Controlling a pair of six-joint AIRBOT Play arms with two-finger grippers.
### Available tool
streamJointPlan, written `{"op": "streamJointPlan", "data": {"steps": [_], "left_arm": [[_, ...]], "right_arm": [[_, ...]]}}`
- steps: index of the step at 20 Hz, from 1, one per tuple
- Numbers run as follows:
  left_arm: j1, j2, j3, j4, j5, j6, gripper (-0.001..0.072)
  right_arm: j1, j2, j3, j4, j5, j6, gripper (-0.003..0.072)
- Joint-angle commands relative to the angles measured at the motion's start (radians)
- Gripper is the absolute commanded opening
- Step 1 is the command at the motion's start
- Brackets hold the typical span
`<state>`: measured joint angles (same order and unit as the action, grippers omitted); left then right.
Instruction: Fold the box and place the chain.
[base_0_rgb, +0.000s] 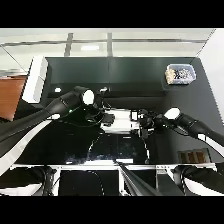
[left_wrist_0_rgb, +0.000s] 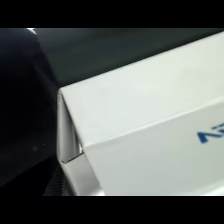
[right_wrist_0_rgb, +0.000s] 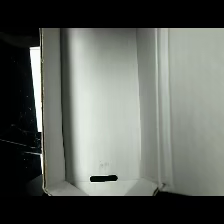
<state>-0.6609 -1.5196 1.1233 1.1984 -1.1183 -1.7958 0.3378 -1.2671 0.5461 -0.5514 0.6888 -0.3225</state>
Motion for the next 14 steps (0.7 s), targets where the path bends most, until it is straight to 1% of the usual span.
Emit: {"op": "streamJointPlan", "data": {"steps": [1,2,3,4,7,11,14], "left_arm": [[-0.019,0.0,0.035,0.056,-0.02,-0.071,0.0476],[-0.027,0.0,0.043,0.056,-0.02,-0.072,0.0469],[-0.037,0.0,0.048,0.055,-0.021,-0.075,0.0434],[-0.043,0.0,0.05,0.055,-0.02,-0.074,0.0336],[-0.061,0.0,0.05,0.071,-0.02,-0.107,0.0332],[-0.085,-0.003,0.05,0.137,-0.02,-0.125,0.0332],[-0.087,-0.023,0.051,0.186,-0.019,-0.188,0.0333]], "right_arm": [[0.001,0.0,0.0,0.0,0.0,0.0,0.0345],[0.001,0.0,0.0,0.0,0.0,0.0,0.0345],[0.001,0.0,0.0,0.0,0.0,0.0,0.0345],[0.001,0.0,0.0,0.0,0.0,0.0,0.0345],[0.001,0.0,0.0,0.0,0.0,0.0,0.0345],[0.001,0.0,0.0,0.0,0.0,0.0,0.0345],[0.001,0.0,0.0,0.0,0.0,0.0,0.0345]]}}
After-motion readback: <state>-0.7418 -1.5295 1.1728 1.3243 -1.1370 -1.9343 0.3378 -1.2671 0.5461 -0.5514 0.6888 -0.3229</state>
